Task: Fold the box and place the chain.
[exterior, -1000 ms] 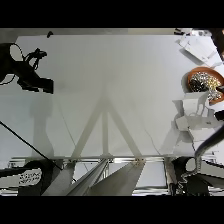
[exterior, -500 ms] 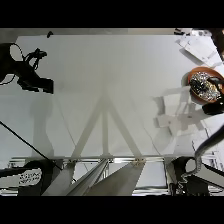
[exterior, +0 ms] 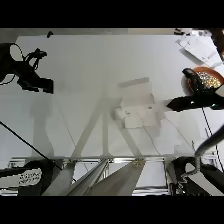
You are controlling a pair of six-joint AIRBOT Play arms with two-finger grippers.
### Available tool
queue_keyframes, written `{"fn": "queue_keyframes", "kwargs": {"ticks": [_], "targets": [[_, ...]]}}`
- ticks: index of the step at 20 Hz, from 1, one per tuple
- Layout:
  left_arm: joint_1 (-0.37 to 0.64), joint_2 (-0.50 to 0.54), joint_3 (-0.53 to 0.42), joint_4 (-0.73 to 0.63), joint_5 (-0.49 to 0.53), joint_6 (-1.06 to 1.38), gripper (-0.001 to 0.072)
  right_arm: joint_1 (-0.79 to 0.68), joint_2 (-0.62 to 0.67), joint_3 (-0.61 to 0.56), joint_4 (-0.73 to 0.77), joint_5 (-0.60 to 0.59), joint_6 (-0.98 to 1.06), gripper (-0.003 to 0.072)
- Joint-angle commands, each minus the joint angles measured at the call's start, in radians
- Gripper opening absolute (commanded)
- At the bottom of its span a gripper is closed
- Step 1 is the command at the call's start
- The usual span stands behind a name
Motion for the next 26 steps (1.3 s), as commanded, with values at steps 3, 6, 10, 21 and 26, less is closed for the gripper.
{"fn": "queue_keyframes", "kwargs": {"ticks": [3, 6, 10, 21, 26], "targets": [[0.001, 0.000, 0.000, 0.003, 0.014, 0.034, 0.0696, 0.250, 0.049, -0.134, 0.079, -0.241, 0.217, 0.0017], [0.001, 0.000, 0.000, 0.003, 0.015, 0.034, 0.0696, 0.372, 0.049, -0.142, 0.074, -0.331, 0.279, 0.0017], [0.001, 0.000, 0.000, -0.040, 0.087, 0.027, 0.0696, 0.477, 0.049, -0.142, 0.072, -0.375, 0.314, 0.0018], [-0.001, 0.000, 0.000, -0.563, 0.246, 0.192, 0.0695, 0.492, 0.049, -0.142, 0.022, -0.376, 0.314, 0.0019], [-0.002, -0.002, 0.000, -0.557, 0.035, 0.406, 0.0694, 0.492, 0.049, -0.142, 0.011, -0.375, 0.314, 0.0019]]}}
